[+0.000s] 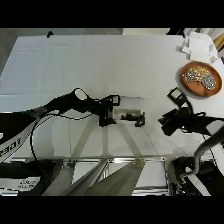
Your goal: Fold the box and place the chain.
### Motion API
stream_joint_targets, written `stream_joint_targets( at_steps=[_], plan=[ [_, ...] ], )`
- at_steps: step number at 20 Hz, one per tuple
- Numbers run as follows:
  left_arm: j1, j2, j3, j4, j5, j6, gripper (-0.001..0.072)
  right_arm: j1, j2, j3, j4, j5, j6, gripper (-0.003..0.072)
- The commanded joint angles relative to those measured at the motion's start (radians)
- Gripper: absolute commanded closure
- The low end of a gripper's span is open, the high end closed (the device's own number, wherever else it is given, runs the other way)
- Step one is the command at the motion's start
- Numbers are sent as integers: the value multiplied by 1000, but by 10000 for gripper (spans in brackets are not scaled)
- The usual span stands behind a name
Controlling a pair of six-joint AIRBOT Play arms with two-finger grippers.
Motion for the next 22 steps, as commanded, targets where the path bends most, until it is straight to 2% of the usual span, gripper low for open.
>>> stream_joint_targets(
  at_steps=[1, 3, 6, 12, 20, 21, 22],
  plan=[
    [1, 0, 0, 0, 0, 0, 437, 17, -56, -112, 131, -193, -357, 367],
    [1, 0, 0, 0, 0, 0, 437, 66, -96, -113, 171, -267, -558, 370],
    [1, 1, 0, 0, 0, 0, 437, 104, -190, -113, 174, -275, -735, 370],
    [1, 0, 0, 0, 0, 0, 437, 123, -307, -113, 280, -307, -842, 380],
    [1, 0, 0, 0, 0, 0, 437, 122, -324, -113, 364, -370, -842, 398],
    [1, 0, 0, 0, 0, 0, 437, 122, -324, -113, 365, -370, -842, 415],
    [1, 0, 0, 0, 0, 0, 437, 122, -324, -113, 365, -370, -842, 472]
  ],
)
